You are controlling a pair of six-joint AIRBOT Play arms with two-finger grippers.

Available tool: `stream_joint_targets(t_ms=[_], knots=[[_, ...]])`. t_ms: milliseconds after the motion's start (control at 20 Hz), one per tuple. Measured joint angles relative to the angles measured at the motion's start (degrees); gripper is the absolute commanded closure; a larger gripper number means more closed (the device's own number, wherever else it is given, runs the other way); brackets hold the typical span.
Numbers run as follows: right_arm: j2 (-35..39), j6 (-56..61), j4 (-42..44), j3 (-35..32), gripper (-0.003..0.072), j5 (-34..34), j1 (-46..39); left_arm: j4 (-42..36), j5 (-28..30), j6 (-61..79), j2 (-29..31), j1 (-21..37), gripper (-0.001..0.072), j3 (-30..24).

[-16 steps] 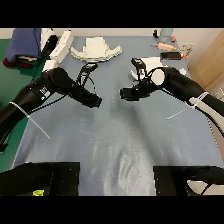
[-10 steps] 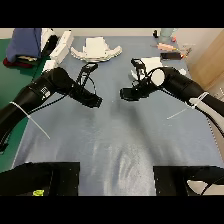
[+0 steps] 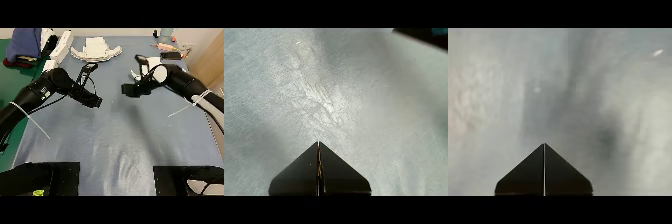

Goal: Fold the box.

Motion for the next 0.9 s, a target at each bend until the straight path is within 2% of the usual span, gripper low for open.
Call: stream_joint_targets(t_ms=[50,100,200,250,300,400,650,750,900], knots=[[-0.20,1.77,-2.78,1.77,0.0569,1.36,-1.95,0.00,0.02,0.00,0.00,0.00,0.0694,0.00],[-0.50,3.08,-5.88,4.13,0.0530,2.86,-4.72,0.02,0.02,0.00,0.00,0.00,0.0694,0.00],[-1.44,3.76,-10.88,9.33,0.0502,5.20,-11.80,0.00,0.00,0.00,0.00,0.00,0.0694,0.00],[-2.21,3.34,-12.17,11.85,0.0378,5.75,-15.82,0.00,0.02,0.00,0.00,0.00,0.0694,0.00],[-3.50,2.01,-12.72,14.60,0.0293,5.81,-20.46,0.02,0.02,0.00,0.00,0.00,0.0694,0.00],[-7.72,-2.36,-10.75,19.96,0.0195,5.77,-29.62,0.00,0.00,0.00,0.00,0.00,0.0694,0.00],[-22.93,-17.86,9.03,31.06,0.0188,4.96,-47.12,0.02,0.02,0.02,0.00,0.00,0.0694,0.00],[-28.70,-22.71,16.24,34.03,0.0238,3.74,-51.28,0.00,0.02,0.00,0.00,0.00,0.0694,0.00],[-35.63,-28.48,24.04,36.52,0.0238,2.97,-53.75,0.00,0.02,0.00,0.00,0.00,0.0694,0.00]])
